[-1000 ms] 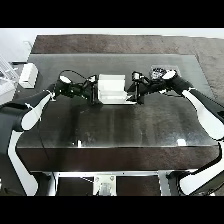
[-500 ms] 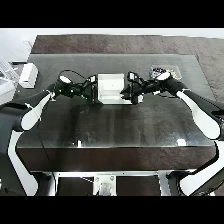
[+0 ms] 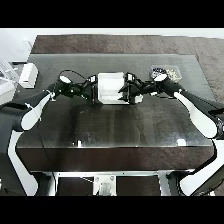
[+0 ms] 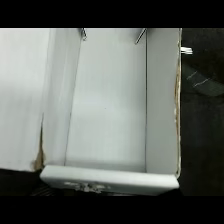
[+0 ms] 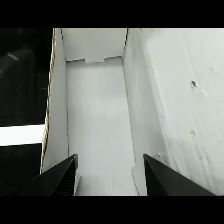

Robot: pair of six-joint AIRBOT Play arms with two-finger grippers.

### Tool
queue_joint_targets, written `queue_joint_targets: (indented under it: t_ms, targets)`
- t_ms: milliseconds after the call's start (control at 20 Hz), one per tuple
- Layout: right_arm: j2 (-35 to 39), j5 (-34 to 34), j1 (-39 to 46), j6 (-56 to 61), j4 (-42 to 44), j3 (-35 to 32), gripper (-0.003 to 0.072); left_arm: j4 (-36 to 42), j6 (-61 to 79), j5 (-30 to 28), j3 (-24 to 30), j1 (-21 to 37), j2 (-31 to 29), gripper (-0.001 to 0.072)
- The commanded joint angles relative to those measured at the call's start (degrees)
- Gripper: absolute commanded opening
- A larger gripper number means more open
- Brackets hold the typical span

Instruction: Fold the box and place the chain.

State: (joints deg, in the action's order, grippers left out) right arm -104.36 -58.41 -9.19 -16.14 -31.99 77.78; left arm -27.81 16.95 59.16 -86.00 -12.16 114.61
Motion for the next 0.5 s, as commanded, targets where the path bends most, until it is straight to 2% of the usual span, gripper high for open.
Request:
queue_joint_targets:
  t_ms: [0, 100, 150, 350, 400, 450]
  targets:
    - [-0.2, 1.4, 0.0, -0.9, -0.2, 0.0, 0.0586, 0.0, 0.0, 0.0, 0.0, 0.0, 0.0, 0.0519]
    - [-0.1, 1.4, 0.1, -0.9, -0.2, 0.0, 0.0607, 0.0, 0.0, 0.0, 0.0, 0.0, 0.0, 0.0519]
    - [-0.1, 1.4, 0.1, -0.8, -0.2, 0.0, 0.0649, 0.0, 0.0, 0.0, 0.0, 0.0, 0.0, 0.0519]
    - [-0.1, 1.3, 0.2, 1.0, -0.6, 0.0, 0.0648, 0.0, 0.0, 0.0, 0.0, 0.0, 0.0, 0.0519]
    - [0.3, 0.4, 0.4, 1.3, -0.6, 0.0, 0.0621, 0.0, 0.0, 0.0, 0.0, 0.0, 0.0, 0.0519]
    - [0.8, -1.2, 0.9, 2.1, -0.5, 0.0, 0.0358, 0.0, 0.0, 0.0, 0.0, 0.0, 0.0, 0.0519]
